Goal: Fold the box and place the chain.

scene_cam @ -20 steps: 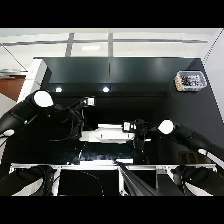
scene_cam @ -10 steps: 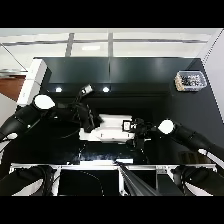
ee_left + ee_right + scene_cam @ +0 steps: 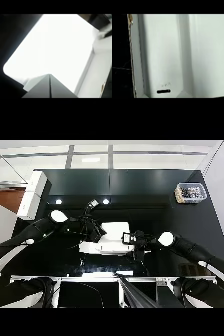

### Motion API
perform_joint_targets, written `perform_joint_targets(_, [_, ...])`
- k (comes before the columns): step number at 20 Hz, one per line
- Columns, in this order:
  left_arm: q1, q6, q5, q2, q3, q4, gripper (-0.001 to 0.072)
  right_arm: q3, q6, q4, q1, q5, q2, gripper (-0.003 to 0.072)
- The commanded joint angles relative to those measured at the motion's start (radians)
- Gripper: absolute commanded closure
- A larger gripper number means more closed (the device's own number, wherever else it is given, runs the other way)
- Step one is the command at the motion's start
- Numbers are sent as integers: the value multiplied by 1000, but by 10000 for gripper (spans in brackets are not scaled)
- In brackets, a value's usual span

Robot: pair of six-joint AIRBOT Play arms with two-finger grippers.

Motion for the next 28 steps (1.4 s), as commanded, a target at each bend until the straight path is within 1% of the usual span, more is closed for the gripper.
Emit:
perform_joint_targets(1, [-7,0,-16,-18,7,4,679,1,1,1,0,-17,0,367])
perform_joint_targets(4, [27,-2,-38,8,26,60,680,1,1,1,0,-17,0,367])
perform_joint_targets(7, [84,-2,-108,106,49,130,681,1,1,1,0,-16,0,367])
perform_joint_targets(8, [102,-2,-113,151,49,174,680,1,1,1,0,-16,0,367])
perform_joint_targets(11, [169,-49,-124,268,48,364,679,1,1,2,0,-15,0,367])
perform_joint_targets(12, [202,-92,-140,290,48,400,676,1,1,2,0,-15,0,367])
perform_joint_targets(13, [235,-109,-163,297,48,410,657,1,2,2,0,-15,0,367])
perform_joint_targets(14, [267,-109,-186,294,45,409,478,1,2,2,0,-14,0,367])
perform_joint_targets(15, [286,-109,-188,289,34,403,192,1,2,2,0,-13,0,367])
perform_joint_targets(16, [293,-106,-187,282,19,399,-7,1,2,2,0,-13,0,367])
perform_joint_targets(17, [291,-71,-196,271,2,398,0,1,1,2,0,-13,0,367])
perform_joint_targets(20, [235,192,-264,241,-51,394,2,1,1,2,0,-11,0,367])
perform_joint_targets(21, [208,253,-253,234,-72,393,2,1,1,2,0,-12,0,367])
perform_joint_targets(24, [112,285,-166,215,-121,369,3,1,2,2,0,-11,0,367])
perform_joint_targets(28, [19,320,-88,208,-121,353,5,1,2,2,0,-11,0,367])
